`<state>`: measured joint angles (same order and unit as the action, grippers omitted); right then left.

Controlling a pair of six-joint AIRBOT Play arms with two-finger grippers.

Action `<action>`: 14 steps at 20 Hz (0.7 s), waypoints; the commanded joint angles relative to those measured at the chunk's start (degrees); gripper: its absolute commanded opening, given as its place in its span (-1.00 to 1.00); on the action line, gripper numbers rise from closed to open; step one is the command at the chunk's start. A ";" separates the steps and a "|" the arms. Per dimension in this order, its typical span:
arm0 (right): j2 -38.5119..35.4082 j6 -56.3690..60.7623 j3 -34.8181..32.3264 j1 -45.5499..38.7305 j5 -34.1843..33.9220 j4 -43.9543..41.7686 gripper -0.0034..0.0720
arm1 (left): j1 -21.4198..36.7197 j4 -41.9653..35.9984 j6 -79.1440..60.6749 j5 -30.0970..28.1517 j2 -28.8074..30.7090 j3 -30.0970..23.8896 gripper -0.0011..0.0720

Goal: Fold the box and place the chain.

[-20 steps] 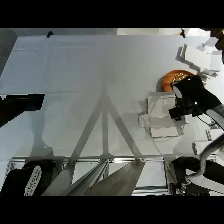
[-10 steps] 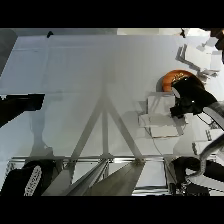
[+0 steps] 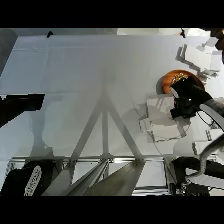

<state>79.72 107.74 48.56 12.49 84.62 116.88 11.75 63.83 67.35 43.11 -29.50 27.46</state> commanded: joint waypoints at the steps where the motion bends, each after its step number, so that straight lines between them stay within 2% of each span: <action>1: -1.01 -4.52 0.02 0.42 1.99 -0.59 -0.90 | -0.04 0.02 -0.02 0.00 0.04 0.04 0.93; 3: -3.74 -8.68 0.02 1.95 1.77 -2.78 -0.90 | -0.02 0.02 -0.02 0.00 0.04 0.04 0.93; 5: -7.93 -9.11 0.02 4.59 -1.22 -4.59 -0.90 | -0.04 0.02 -0.02 0.00 0.04 0.07 0.93; 9: -16.28 -10.27 0.00 7.08 -13.20 -20.46 -0.90 | -0.04 0.00 -0.02 0.00 0.04 0.04 0.93; 14: -18.51 -16.00 -0.35 7.08 -18.27 -27.21 -0.90 | -0.04 0.00 -0.02 -0.02 0.04 0.04 0.93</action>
<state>62.81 95.00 48.42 19.25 71.05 95.53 11.75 63.83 67.35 43.11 -29.50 27.46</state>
